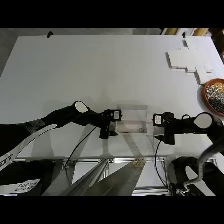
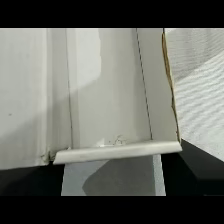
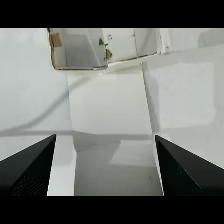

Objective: Fold the box and place the chain.

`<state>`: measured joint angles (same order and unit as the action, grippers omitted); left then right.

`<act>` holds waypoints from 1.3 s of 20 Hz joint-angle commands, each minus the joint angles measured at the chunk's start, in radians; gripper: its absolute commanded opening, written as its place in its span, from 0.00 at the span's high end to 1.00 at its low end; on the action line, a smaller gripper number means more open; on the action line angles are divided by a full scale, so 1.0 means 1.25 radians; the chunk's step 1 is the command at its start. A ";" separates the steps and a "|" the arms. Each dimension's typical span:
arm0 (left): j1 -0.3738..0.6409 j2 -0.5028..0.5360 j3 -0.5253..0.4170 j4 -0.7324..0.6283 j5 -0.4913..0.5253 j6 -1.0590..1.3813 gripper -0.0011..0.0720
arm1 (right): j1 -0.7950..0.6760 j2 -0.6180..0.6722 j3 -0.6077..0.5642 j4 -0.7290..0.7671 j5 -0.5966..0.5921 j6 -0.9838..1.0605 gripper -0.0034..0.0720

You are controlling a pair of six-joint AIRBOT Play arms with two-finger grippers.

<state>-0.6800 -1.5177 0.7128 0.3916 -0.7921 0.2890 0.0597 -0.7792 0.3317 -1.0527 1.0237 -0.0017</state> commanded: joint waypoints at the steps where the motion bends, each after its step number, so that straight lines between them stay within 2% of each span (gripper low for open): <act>1: 0.001 0.000 0.000 -0.002 0.002 -0.001 0.59 | 0.000 0.083 0.001 -0.049 0.052 0.094 0.05; 4: 0.001 0.000 0.000 -0.002 0.002 -0.001 0.59 | 0.000 0.134 0.001 -0.025 0.069 0.109 0.05; 7: 0.001 0.000 0.000 -0.002 0.002 -0.001 0.59 | 0.000 0.173 0.001 0.060 0.069 0.107 0.05; 11: 0.001 0.000 0.000 -0.002 0.002 -0.001 0.59 | 0.001 0.188 0.001 0.126 0.067 0.099 0.06; 13: 0.001 0.000 0.000 -0.002 0.002 -0.001 0.59 | 0.001 0.188 0.001 0.175 0.064 0.081 0.13; 16: 0.001 0.000 0.000 -0.002 0.002 -0.001 0.59 | 0.001 0.188 0.001 0.279 0.064 0.011 0.41; 17: 0.001 0.000 0.000 -0.002 0.002 -0.001 0.59 | 0.001 0.188 0.001 0.307 0.065 -0.006 0.45; 19: 0.001 0.000 0.000 -0.002 0.002 -0.001 0.59 | 0.001 0.186 0.001 0.344 0.057 -0.024 0.48; 24: 0.001 0.000 0.000 -0.002 0.002 -0.001 0.59 | 0.001 0.180 -0.001 0.346 0.000 -0.021 0.49; 25: 0.001 0.000 0.000 -0.002 0.002 -0.001 0.59 | 0.001 0.173 -0.001 0.356 -0.009 -0.021 0.54; 26: 0.001 0.000 0.000 -0.002 0.002 -0.001 0.59 | 0.001 0.164 -0.001 0.370 -0.013 -0.025 0.74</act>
<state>-0.6800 -1.5181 0.7128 0.3889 -0.7895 0.2874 0.0601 -0.5583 0.3302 -0.6312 1.0424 -0.0238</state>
